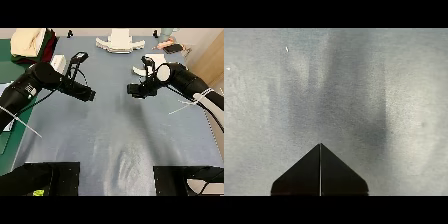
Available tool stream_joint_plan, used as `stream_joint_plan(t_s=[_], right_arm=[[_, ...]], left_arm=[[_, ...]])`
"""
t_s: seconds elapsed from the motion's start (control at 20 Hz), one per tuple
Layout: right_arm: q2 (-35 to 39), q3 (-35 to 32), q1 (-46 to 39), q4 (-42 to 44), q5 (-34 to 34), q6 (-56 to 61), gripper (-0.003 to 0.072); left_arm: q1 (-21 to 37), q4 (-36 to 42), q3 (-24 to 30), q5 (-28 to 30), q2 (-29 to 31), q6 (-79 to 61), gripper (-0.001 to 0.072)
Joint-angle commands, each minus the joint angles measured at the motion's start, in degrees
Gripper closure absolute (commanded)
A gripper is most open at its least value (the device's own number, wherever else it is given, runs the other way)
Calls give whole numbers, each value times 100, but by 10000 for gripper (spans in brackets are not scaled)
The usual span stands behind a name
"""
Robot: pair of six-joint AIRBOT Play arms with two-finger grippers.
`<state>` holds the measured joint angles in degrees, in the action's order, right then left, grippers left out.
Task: Fold the box.
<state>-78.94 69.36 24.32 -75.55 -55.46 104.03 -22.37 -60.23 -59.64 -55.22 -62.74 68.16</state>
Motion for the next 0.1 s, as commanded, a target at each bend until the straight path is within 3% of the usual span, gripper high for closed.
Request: stream_joint_plan(t_s=[0.0,0.05], right_arm=[[-15,20,0,11,2,-15,682],[-15,20,0,11,2,-15,682]], left_arm=[[-157,0,35,22,28,44,692],[-157,-2,35,22,28,44,692]])
